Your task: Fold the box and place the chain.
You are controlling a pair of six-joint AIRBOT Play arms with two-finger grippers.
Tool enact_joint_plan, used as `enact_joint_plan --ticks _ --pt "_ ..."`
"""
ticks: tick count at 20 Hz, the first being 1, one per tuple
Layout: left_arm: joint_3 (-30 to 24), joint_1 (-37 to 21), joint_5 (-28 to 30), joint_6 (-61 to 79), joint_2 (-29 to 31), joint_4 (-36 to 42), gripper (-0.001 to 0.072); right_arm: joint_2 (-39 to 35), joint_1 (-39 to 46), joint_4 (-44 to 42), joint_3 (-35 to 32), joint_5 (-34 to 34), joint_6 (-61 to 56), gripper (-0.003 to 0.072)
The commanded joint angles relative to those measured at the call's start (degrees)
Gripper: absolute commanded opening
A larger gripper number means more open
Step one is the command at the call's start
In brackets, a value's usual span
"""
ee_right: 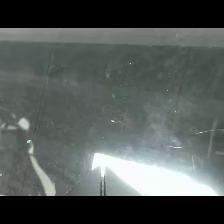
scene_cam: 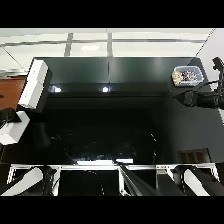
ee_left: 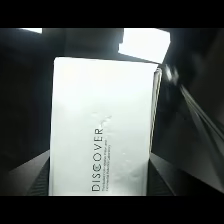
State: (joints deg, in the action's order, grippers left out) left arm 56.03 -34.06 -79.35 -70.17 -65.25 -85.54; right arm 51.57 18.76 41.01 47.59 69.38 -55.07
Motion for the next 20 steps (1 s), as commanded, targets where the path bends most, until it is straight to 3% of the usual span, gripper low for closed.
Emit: enact_joint_plan --ticks 1,3,5,10,11,13,14,18,20 --pt "-1.64 -6.97 8.33 17.00 0.68 2.54 0.0356 -0.04 0.04 -0.04 0.04 -0.63 -0.02 0.0018" --pt "-1.66 -6.88 11.69 20.46 -1.62 7.10 0.0356 -0.04 0.04 -0.04 0.04 -0.61 -0.37 0.0018" --pt "-1.66 -6.51 13.22 26.99 -4.79 16.61 0.0356 -0.04 0.02 -0.07 0.04 -0.61 -1.29 0.0018" --pt "-1.07 -3.26 19.76 27.76 -10.71 17.11 0.0359 -0.04 0.00 -0.57 0.04 -0.35 -3.26 0.0018" --pt "-1.07 -2.54 22.45 27.74 -11.39 17.05 0.0400 -0.04 -0.02 -0.63 0.04 -0.20 -3.26 0.0019" --pt "-1.03 -0.81 27.61 27.76 -11.58 17.03 0.0644 -0.04 -0.02 -0.63 0.04 -0.13 -3.26 0.0018" --pt "-0.48 0.11 29.09 27.76 -11.47 16.81 0.0720 -0.04 -0.02 -0.63 0.04 -0.13 -3.26 0.0018" --pt "7.93 3.50 27.34 22.29 -8.13 15.76 0.0719 -0.04 -0.37 -0.50 0.04 -0.46 -3.21 0.0018" --pt "12.96 5.40 23.61 10.80 -5.46 15.74 0.0703 -0.04 -2.71 -0.37 -0.20 -2.75 -2.25 0.0019"
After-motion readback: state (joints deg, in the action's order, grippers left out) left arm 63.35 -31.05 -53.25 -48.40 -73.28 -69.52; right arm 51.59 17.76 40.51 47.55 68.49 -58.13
